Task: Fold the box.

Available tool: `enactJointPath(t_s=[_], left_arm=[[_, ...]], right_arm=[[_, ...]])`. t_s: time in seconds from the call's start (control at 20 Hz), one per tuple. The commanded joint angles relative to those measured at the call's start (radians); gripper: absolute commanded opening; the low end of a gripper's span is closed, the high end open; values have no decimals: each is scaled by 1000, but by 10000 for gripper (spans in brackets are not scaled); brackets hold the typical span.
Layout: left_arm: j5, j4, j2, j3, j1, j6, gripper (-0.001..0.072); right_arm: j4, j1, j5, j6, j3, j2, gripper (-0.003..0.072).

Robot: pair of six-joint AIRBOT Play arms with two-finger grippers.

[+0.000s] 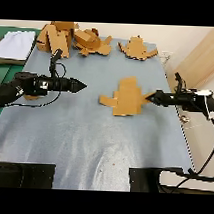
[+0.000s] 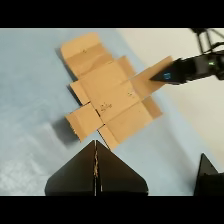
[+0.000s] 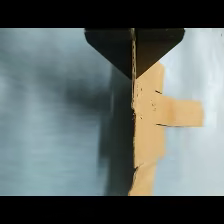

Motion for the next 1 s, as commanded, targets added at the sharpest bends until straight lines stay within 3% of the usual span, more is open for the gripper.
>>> enactJointPath(t_s=[0.0, 0.1, 0.25, 0.45, 0.6, 0.85, 0.9, 0.95], left_arm=[[31, 118, -13, 0, 0, -136, 15], [-2, 151, -21, 0, 0, -211, 196], [-22, 211, -26, 0, 0, -239, 196], [-29, 232, -56, 0, 39, -259, 196], [-82, 228, -112, 1, 56, -259, 197], [-90, 228, -179, 2, 55, -256, 198], [-90, 229, -189, 2, 55, -255, 230], [-84, 229, -197, 2, 55, -266, 448]], right_arm=[[123, 181, -96, -170, -50, 29, 4], [119, 308, -207, -224, -126, 65, 4], [116, 433, -348, -241, -262, 154, 4], [112, 507, -406, -238, -376, 259, 3], [111, 531, -408, -225, -386, 277, 4], [63, 544, -415, -177, -386, 277, 4], [46, 544, -415, -162, -386, 277, 4], [27, 544, -415, -145, -386, 277, 4]])
